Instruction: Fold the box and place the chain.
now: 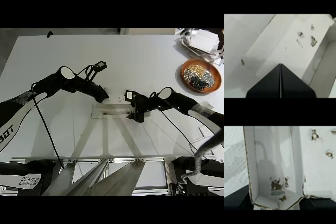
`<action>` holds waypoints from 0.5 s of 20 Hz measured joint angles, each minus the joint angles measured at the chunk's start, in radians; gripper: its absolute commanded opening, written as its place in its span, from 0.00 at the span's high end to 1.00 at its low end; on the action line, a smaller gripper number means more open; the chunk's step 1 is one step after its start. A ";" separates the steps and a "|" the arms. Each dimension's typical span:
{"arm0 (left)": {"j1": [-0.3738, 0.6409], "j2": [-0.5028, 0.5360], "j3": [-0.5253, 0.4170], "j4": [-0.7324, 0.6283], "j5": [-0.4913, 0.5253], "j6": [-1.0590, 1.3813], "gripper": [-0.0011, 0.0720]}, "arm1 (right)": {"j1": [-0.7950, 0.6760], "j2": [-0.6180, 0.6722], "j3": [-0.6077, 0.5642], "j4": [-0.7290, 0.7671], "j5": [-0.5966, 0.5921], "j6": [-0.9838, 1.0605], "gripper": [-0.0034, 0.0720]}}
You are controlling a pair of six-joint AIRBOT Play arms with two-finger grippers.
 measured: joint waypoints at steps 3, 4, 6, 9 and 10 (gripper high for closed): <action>0.013 0.018 0.000 0.034 -0.049 -0.004 0.99 | 0.000 0.000 0.000 0.000 0.000 0.000 0.56; 0.020 0.034 0.000 0.061 -0.066 -0.005 0.99 | 0.000 0.000 0.000 0.000 0.000 0.000 0.56; 0.031 0.074 0.000 0.130 -0.103 -0.006 0.99 | 0.000 0.000 0.000 0.000 0.000 0.000 0.56; 0.039 0.126 0.000 0.240 -0.169 0.014 0.99 | 0.000 0.000 0.000 0.000 0.000 0.000 0.56; 0.039 0.135 -0.002 0.263 -0.187 0.029 0.99 | 0.000 0.000 0.000 0.000 0.000 0.000 0.56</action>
